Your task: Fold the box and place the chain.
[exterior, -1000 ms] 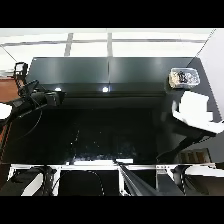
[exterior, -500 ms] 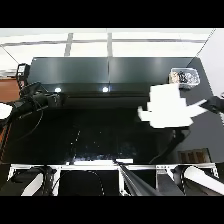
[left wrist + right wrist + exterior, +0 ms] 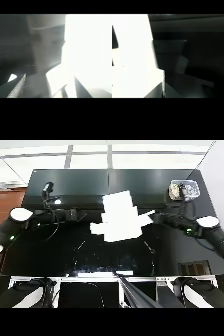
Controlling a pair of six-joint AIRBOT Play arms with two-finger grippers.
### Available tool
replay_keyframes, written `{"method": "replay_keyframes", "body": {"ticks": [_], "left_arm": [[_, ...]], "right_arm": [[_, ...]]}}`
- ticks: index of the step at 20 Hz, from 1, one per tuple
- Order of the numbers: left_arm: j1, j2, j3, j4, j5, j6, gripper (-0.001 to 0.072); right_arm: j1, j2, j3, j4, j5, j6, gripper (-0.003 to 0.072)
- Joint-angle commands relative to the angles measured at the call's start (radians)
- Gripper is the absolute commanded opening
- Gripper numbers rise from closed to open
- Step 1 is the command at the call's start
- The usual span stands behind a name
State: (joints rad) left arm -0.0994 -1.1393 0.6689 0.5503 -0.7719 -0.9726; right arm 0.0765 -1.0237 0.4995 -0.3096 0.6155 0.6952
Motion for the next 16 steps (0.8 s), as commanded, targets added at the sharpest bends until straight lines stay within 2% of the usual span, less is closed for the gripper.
{"method": "replay_keyframes", "body": {"ticks": [1,4,6,9,11,13,14,16], "left_arm": [[-0.007,-0.204,0.096,-0.140,-0.157,0.004,0.0702],[-0.026,-0.341,0.200,-0.127,-0.248,-0.004,0.0702],[-0.035,-0.403,0.245,-0.109,-0.269,-0.038,0.0702],[-0.047,-0.487,0.312,-0.114,-0.353,-0.019,0.0702],[-0.048,-0.547,0.372,-0.114,-0.470,0.041,0.0701],[-0.053,-0.596,0.435,-0.106,-0.678,0.193,0.0685],[-0.055,-0.612,0.460,-0.076,-0.748,0.214,0.0673],[-0.066,-0.615,0.491,0.062,-0.765,0.214,0.0607]], "right_arm": [[0.222,0.010,-0.039,0.056,-0.244,0.026,0.0014],[0.266,0.010,-0.039,0.055,-0.232,0.027,0.0015],[0.281,0.010,-0.039,0.055,-0.231,0.027,0.0014],[0.294,0.010,-0.039,0.054,-0.214,0.027,0.0014],[0.294,0.010,-0.039,0.054,-0.201,0.027,0.0015],[0.294,0.010,-0.039,0.049,-0.201,0.027,0.0014],[0.294,0.010,-0.039,0.047,-0.201,0.027,0.0015],[0.294,0.010,-0.039,0.047,-0.201,0.026,0.0015]]}}
